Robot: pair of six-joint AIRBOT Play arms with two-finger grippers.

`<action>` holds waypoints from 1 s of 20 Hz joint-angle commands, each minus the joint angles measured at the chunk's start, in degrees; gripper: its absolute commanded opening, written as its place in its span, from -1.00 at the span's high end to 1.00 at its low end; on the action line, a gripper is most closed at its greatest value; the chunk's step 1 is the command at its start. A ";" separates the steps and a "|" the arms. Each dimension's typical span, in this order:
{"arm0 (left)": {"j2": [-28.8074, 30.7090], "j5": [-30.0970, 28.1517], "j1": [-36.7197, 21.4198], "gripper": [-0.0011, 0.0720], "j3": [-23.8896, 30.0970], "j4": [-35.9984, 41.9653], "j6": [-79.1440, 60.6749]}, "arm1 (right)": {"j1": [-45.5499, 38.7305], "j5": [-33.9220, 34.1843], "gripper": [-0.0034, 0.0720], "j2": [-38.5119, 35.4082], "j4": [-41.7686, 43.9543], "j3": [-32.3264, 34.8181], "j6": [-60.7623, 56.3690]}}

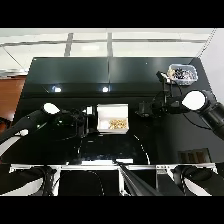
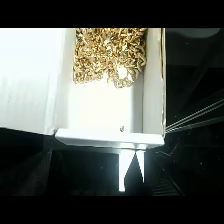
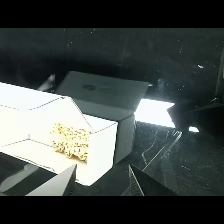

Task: Fold the box and place the chain.

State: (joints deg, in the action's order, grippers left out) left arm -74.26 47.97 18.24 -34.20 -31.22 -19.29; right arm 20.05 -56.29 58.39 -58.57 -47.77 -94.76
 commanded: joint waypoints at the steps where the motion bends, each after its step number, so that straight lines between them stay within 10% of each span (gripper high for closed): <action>1: -0.35 0.04 0.48 -0.97 -0.31 0.24 0.74 | 0.07 -0.02 -0.10 0.04 0.00 0.00 0.07; 20: -1.27 -2.99 4.85 -0.96 -2.12 -0.02 7.45 | 0.07 1.53 -0.09 0.09 -0.02 0.00 0.09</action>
